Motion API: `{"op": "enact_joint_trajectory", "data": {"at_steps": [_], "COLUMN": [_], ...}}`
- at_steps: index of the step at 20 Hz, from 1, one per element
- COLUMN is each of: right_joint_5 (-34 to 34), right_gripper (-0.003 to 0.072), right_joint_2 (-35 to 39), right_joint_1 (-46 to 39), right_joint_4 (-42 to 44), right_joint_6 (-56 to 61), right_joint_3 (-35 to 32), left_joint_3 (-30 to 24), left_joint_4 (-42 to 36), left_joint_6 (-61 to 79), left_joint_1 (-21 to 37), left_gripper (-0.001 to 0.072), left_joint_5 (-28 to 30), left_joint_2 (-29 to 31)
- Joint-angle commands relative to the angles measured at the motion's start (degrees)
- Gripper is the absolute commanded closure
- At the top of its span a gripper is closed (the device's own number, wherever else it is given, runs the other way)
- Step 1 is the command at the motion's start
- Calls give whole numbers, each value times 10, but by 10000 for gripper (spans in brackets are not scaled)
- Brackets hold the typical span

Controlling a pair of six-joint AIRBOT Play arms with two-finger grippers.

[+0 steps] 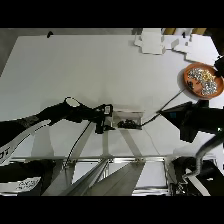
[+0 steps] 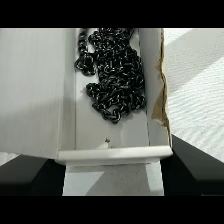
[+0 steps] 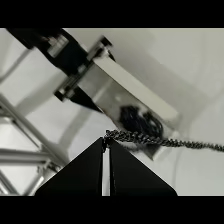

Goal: Fold the box and place the chain.

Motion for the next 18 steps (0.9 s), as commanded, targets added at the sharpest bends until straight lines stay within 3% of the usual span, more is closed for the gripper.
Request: {"op": "enact_joint_trajectory", "data": {"at_steps": [1, 6, 11, 17, 18], "right_joint_5": [-39, -70, -89, -127, -129], "right_gripper": [674, 674, 674, 670, 616], "right_joint_2": [-20, -90, -185, -295, -305], "right_joint_1": [1, 67, 157, 179, 179], "right_joint_4": [46, 39, -35, -69, -69], "right_joint_6": [-47, -62, -40, -33, -34], "right_joint_3": [0, -13, -21, -21, -21], "left_joint_3": [0, 0, 0, 0, 0], "left_joint_4": [0, 0, 0, 0, 0], "left_joint_6": [0, 0, 0, 0, 0], "left_joint_1": [0, 0, 0, 0, 0], "left_gripper": [672, 672, 672, 672, 672], "left_joint_5": [0, 0, 0, 0, 0], "left_joint_2": [0, 0, 0, 0, 0]}}
